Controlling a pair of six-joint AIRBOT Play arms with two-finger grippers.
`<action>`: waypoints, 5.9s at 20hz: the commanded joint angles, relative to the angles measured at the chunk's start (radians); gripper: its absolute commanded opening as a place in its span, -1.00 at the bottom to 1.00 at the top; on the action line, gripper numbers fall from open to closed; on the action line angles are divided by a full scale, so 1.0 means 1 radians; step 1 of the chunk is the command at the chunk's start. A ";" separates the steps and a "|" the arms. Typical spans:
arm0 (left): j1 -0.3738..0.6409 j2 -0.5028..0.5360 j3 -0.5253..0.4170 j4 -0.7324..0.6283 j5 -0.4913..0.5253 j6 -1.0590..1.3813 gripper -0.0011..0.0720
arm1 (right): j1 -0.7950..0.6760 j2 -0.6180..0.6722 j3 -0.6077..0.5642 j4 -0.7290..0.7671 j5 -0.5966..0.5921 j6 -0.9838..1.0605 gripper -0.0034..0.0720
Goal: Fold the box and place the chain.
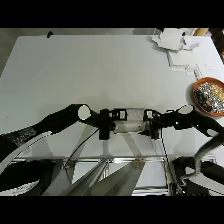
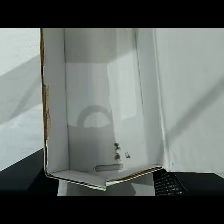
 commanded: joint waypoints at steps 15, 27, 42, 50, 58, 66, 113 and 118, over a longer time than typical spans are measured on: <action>-0.046 -0.006 0.000 -0.073 0.038 -0.003 0.18 | 0.000 0.000 0.000 0.000 0.000 0.000 0.33; 0.134 0.391 0.000 0.362 -0.207 -0.960 -0.96 | 0.000 0.000 0.000 0.000 0.000 0.000 0.33; 0.303 0.270 -0.278 -0.054 -0.081 -1.161 -0.96 | 0.000 0.000 0.000 0.000 0.000 0.000 0.33; 0.265 0.184 -0.278 -0.119 -0.048 -1.124 -0.96 | 0.000 0.000 0.000 0.000 0.000 0.000 0.33; 0.186 0.174 -0.246 -0.145 -0.028 -1.130 -0.96 | 0.000 0.000 0.000 0.000 0.000 0.000 0.33; 0.128 0.175 -0.168 -0.146 -0.015 -1.130 -0.21 | 0.000 0.000 0.000 0.000 0.000 0.000 0.33; 0.116 0.168 -0.139 -0.215 -0.019 -1.077 0.09 | 0.000 0.000 0.000 0.000 0.000 0.000 0.33; 0.064 0.164 -0.089 -0.177 -0.007 -1.089 0.04 | 0.000 0.000 0.000 0.000 0.000 0.000 0.33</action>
